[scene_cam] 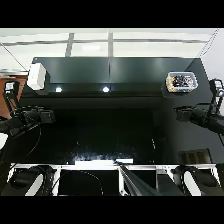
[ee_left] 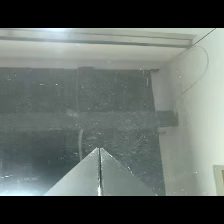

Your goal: Fold the box and place the chain.

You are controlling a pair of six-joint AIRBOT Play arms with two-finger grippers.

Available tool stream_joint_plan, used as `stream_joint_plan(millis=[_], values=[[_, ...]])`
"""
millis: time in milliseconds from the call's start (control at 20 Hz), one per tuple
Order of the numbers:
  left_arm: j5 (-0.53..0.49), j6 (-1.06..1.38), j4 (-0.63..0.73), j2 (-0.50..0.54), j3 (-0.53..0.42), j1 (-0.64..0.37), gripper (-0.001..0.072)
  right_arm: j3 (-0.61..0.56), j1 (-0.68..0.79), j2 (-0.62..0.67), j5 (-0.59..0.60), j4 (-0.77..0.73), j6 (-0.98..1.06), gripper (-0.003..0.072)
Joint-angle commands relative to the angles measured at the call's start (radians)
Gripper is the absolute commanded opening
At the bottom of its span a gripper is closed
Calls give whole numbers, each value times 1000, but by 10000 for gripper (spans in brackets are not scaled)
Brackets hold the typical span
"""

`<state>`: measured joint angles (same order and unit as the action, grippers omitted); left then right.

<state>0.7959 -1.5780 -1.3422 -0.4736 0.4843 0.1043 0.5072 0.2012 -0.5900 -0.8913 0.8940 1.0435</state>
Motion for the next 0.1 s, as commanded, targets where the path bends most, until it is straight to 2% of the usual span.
stream_joint_plan(millis=[0,50], values=[[-3,0,0,3,-3,0,29,0,0,1,2,0,0,13],[-3,0,0,3,-3,0,29,0,0,1,2,0,0,14]])
